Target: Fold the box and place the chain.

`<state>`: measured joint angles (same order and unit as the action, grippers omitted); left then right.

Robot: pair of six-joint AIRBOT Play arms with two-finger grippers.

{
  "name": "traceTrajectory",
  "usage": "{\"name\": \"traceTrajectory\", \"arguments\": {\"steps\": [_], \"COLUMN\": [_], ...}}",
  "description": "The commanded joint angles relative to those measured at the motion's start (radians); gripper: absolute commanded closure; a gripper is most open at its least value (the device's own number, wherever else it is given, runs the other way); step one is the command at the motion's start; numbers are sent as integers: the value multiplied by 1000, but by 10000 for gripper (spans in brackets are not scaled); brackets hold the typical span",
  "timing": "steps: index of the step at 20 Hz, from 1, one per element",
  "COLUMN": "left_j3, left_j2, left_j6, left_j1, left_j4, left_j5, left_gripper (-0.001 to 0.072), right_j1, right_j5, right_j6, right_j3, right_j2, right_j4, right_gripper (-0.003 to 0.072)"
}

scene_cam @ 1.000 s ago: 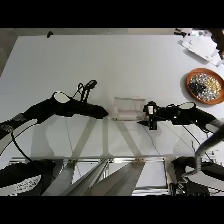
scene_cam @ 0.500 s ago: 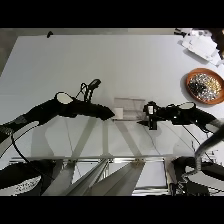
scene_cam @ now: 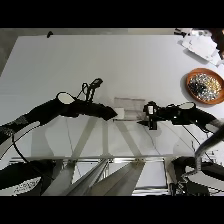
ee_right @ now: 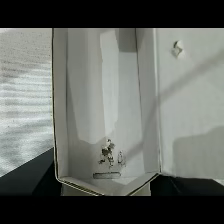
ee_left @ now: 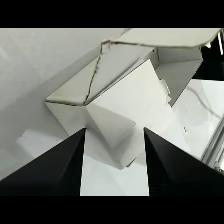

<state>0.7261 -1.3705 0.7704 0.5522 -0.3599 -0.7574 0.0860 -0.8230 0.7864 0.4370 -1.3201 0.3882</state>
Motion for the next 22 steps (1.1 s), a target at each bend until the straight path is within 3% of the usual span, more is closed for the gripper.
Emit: {"name": "traceTrajectory", "arguments": {"steps": [1, 3, 10, 18, 22], "left_j3": [34, 75, 185, 285, 293], "left_j2": [-3, -14, -19, -58, -66], "left_j6": [77, 178, 592, 843, 945], "left_j1": [26, 39, 110, 192, 219], "left_j4": [-71, -150, -547, -698, -780], "left_j5": [36, 33, -5, -32, -36], "left_gripper": [293, 247, 258, 258, 258], "right_j1": [0, 0, 0, 0, 0], "right_j5": [0, 0, 0, 0, 0], "right_j6": [0, 0, 0, 0, 0], "right_j3": [0, 0, 0, 0, 0], "right_j2": [1, 1, 1, 1, 1], "right_j4": [0, 0, 0, 0, 0], "right_gripper": [267, 267, 267, 267, 267]}}
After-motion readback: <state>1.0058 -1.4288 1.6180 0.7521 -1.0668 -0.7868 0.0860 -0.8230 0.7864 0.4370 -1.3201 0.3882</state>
